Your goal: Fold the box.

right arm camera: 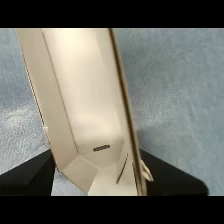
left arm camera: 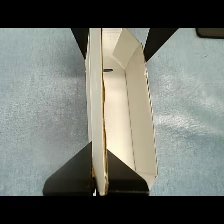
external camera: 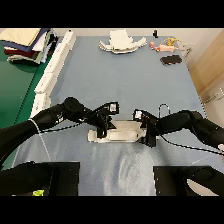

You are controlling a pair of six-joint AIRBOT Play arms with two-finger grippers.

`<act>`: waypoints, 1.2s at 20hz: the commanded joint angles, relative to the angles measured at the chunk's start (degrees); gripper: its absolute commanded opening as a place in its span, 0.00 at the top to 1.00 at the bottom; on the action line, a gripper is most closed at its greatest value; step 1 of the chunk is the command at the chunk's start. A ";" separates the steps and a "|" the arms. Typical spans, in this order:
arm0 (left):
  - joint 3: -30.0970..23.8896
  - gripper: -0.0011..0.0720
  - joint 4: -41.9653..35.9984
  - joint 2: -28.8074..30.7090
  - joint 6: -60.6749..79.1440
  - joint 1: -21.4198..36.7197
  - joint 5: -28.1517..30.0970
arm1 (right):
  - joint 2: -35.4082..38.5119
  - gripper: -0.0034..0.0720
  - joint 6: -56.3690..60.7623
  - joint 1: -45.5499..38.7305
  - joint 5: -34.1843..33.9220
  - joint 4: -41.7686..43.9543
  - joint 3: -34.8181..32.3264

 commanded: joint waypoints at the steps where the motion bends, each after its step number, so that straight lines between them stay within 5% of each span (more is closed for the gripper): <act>1: 0.04 0.97 0.02 -0.02 0.02 -0.02 0.02 | -1.95 0.00 -3.28 -0.90 -0.31 2.16 0.09; 7: 0.04 0.97 0.02 -0.02 0.02 -0.02 0.02 | 1.81 0.00 -3.06 -0.81 -0.87 1.22 0.07; 13: 0.04 0.97 0.02 -0.02 0.02 -0.02 0.02 | -1.70 0.00 -13.25 -1.09 -1.09 3.34 0.07; 24: 0.04 0.97 0.02 -0.02 0.02 -0.02 0.02 | -6.38 0.00 -13.20 -1.68 -1.38 3.13 0.07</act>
